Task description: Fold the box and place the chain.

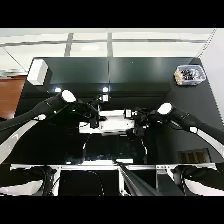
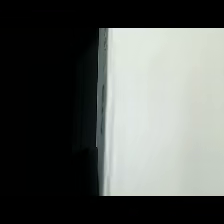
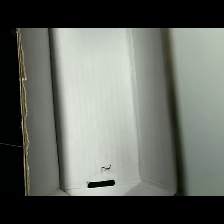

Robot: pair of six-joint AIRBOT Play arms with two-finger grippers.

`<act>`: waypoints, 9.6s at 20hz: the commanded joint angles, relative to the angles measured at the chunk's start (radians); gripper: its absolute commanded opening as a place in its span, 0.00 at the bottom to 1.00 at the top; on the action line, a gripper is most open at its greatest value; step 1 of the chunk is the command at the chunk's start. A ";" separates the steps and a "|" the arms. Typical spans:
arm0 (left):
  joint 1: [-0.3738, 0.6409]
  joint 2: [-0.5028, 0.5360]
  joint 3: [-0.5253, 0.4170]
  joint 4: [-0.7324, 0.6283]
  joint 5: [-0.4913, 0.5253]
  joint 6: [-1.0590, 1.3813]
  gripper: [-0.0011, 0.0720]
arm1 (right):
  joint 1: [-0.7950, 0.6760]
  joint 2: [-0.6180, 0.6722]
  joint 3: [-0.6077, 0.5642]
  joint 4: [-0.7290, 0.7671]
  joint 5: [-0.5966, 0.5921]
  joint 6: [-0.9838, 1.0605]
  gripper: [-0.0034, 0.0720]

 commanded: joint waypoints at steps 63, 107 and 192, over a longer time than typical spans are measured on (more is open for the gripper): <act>0.138 0.425 -0.406 -0.018 0.080 0.219 0.97 | 0.001 0.000 0.000 -0.012 0.021 -0.010 0.60; 0.672 0.350 -0.385 0.060 -0.337 -1.114 0.05 | 0.001 0.000 0.000 -0.012 0.021 -0.010 0.60; -0.374 -0.015 0.199 0.804 -0.232 -2.440 0.45 | 0.001 -0.001 0.000 -0.012 0.021 -0.010 0.60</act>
